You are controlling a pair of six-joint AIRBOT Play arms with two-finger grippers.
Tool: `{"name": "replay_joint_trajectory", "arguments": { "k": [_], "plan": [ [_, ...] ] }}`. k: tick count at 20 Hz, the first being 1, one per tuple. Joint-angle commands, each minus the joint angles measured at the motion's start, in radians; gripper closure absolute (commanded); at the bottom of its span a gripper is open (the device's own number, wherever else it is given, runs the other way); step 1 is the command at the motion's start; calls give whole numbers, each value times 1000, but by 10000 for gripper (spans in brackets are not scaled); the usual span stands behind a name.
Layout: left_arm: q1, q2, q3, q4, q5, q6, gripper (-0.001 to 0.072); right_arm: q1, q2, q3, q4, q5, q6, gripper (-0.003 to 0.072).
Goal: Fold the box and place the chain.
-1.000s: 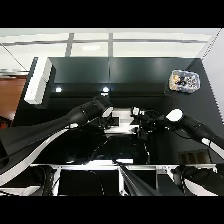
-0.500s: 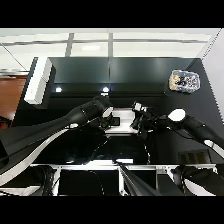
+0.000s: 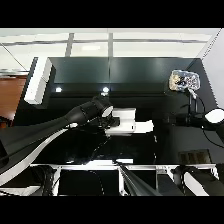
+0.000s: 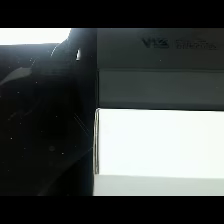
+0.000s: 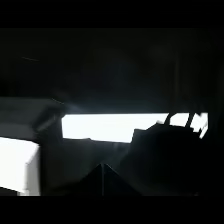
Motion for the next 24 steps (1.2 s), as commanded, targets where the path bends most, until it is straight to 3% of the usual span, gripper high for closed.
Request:
{"name": "replay_joint_trajectory", "arguments": {
  "k": [1, 5, 9, 11, 12, 17, 18, 19, 21, 22, 23, 24],
  "plan": [
    [1, 0, 0, 2, -2, 0, 681, -38, -125, -35, 72, 104, 111, 665],
    [1, 0, 0, 1, -2, 0, 682, 108, -308, -30, 397, 108, -134, 664],
    [1, 0, 0, 1, -5, 0, 681, 165, -330, 58, 432, 142, -170, 648],
    [1, 0, 0, 1, -5, 0, 682, 164, -330, 114, 414, 214, -169, 165],
    [1, 0, 0, 1, -5, 0, 682, 164, -330, 143, 398, 255, -169, 85],
    [1, 0, 0, 1, -5, 0, 681, 199, -330, 188, 395, 326, -137, 88],
    [1, 0, 0, 1, -5, 0, 682, 217, -330, 188, 395, 325, -131, 109],
    [1, 0, 0, 1, -5, 0, 682, 238, -330, 189, 394, 317, -129, 215],
    [1, 0, 0, 1, -5, 0, 682, 281, -330, 194, 388, 273, -97, 215],
    [1, 0, 0, 1, -5, 0, 682, 304, -330, 202, 372, 245, -76, 231],
    [1, 0, 0, 1, -5, 0, 682, 331, -330, 217, 335, 221, -40, 292],
    [1, 0, 0, 1, -5, 0, 682, 362, -330, 238, 280, 196, 12, 292]
  ]
}}
